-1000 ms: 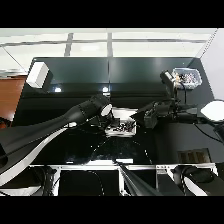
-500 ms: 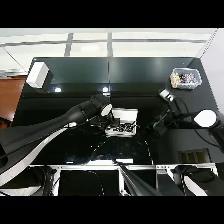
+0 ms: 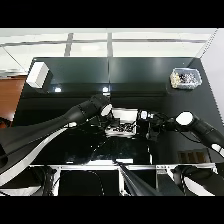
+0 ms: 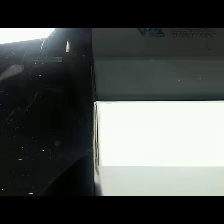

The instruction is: Fold the box and place the chain.

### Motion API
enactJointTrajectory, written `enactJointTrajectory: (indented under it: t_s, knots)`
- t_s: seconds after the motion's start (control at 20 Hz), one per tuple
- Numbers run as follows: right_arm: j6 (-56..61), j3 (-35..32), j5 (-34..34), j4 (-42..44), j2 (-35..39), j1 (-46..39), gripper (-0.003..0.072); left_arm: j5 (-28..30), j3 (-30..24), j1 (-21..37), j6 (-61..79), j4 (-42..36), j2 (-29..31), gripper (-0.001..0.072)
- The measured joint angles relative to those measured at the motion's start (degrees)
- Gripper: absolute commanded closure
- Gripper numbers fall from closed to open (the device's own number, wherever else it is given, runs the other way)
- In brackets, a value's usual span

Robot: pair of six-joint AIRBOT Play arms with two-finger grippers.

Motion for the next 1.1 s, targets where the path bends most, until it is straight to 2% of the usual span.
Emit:
enactJointTrajectory:
  t_s: [0.15,0.2,0.25,0.3,0.35,0.4,0.5,0.65,0.85,0.95,1.1]
  knots:
    - [-4.46,0.37,-1.49,2.19,-2.19,0.2,-0.0008,0.0,0.0,0.0,0.0,0.0,0.0,0.0684]
    - [-5.38,0.44,-1.7,3.02,-2.69,0.42,0.0077,0.0,0.0,0.0,0.0,0.02,0.0,0.0684]
    - [-6.01,0.48,-1.7,3.54,-3.02,0.68,0.0215,0.02,0.0,0.0,0.0,0.02,0.0,0.0683]
    - [-6.45,0.5,-1.88,3.91,-3.26,0.92,0.0462,0.02,0.0,0.0,0.0,0.02,0.0,0.0684]
    - [-6.75,0.55,-2.19,4.26,-3.45,1.2,0.0633,0.0,0.0,0.0,0.0,0.02,0.0,0.0683]
    - [-6.71,0.57,-2.49,4.26,-3.58,1.49,0.0666,0.0,0.0,0.0,0.0,0.02,0.0,0.0684]
    - [-3.48,0.79,-2.54,3.06,-3.39,1.79,0.0667,0.0,0.0,0.0,0.0,0.02,0.0,0.0684]
    - [11.13,1.95,-1.64,-3.63,-0.55,1.77,0.0668,0.0,0.0,0.0,0.02,0.02,0.0,0.0684]
    - [31.93,6.51,8.11,-14.99,8.22,1.66,0.0668,0.0,0.0,0.0,0.0,0.02,0.0,0.0684]
    - [39.69,9.68,13.68,-15.41,13.22,1.66,0.0667,0.0,0.0,0.0,0.0,0.02,0.0,0.0683]
    - [46.66,12.72,16.96,-7.37,18.62,1.66,0.0667,0.0,0.0,0.0,0.0,0.02,0.0,0.0684]
